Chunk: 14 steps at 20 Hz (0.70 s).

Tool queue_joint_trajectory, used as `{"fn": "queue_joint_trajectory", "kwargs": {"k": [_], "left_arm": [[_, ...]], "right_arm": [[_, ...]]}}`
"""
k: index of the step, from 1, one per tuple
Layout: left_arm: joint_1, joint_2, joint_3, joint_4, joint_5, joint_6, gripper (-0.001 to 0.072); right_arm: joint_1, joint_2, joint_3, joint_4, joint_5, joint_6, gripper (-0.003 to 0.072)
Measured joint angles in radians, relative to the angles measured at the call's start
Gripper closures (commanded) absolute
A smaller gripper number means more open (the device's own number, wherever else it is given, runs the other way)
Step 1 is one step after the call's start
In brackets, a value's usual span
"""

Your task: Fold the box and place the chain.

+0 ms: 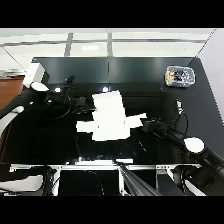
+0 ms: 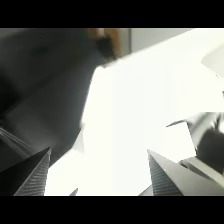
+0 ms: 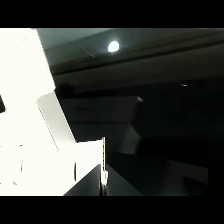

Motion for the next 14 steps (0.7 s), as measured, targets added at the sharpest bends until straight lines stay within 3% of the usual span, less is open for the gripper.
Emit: {"fn": "queue_joint_trajectory", "kwargs": {"k": [4, 7, 10, 14], "left_arm": [[-0.064, -0.140, 0.127, -0.026, -0.114, 0.088, 0.0037], [-0.087, -0.230, 0.224, 0.005, -0.230, 0.151, 0.0140], [-0.096, -0.304, 0.303, 0.020, -0.344, 0.195, 0.0333], [-0.103, -0.364, 0.371, 0.041, -0.451, 0.235, 0.0486]], "right_arm": [[0.007, 0.000, -0.002, -0.002, -0.003, 0.001, 0.0668], [0.009, 0.000, -0.003, -0.004, 0.004, 0.001, 0.0667], [0.010, 0.000, -0.003, -0.004, 0.011, 0.001, 0.0668], [0.010, 0.000, -0.003, -0.005, 0.015, -0.001, 0.0667]]}}
